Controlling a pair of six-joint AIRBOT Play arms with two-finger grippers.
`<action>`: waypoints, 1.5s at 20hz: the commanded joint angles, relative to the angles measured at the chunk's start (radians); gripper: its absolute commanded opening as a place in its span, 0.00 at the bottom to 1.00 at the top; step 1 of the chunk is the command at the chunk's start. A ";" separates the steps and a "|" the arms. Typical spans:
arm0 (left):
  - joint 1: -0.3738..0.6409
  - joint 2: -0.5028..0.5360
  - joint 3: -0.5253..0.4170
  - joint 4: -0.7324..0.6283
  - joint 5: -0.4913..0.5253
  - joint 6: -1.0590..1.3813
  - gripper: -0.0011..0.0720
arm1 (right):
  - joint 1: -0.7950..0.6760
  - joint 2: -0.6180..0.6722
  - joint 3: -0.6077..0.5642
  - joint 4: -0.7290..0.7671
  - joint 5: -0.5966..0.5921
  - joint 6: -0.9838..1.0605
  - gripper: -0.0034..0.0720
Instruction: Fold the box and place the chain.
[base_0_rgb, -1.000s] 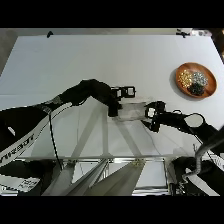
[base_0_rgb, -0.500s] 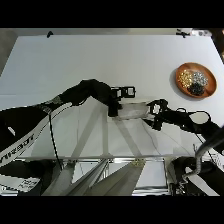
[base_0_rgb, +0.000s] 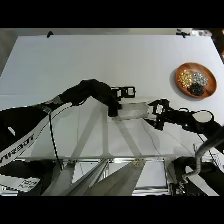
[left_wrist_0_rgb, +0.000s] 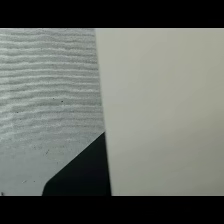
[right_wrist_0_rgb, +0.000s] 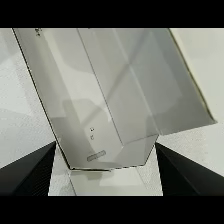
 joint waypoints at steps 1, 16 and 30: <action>0.000 0.001 0.001 0.000 0.000 0.000 0.03 | -0.006 -0.001 0.001 0.048 0.012 -0.009 0.99; 0.000 0.001 0.001 0.000 0.000 0.000 0.03 | -0.056 -0.141 0.046 0.125 0.060 -0.086 0.99; 0.000 0.001 0.001 0.000 0.000 0.000 0.03 | -0.059 -0.188 0.067 0.130 0.081 -0.087 0.99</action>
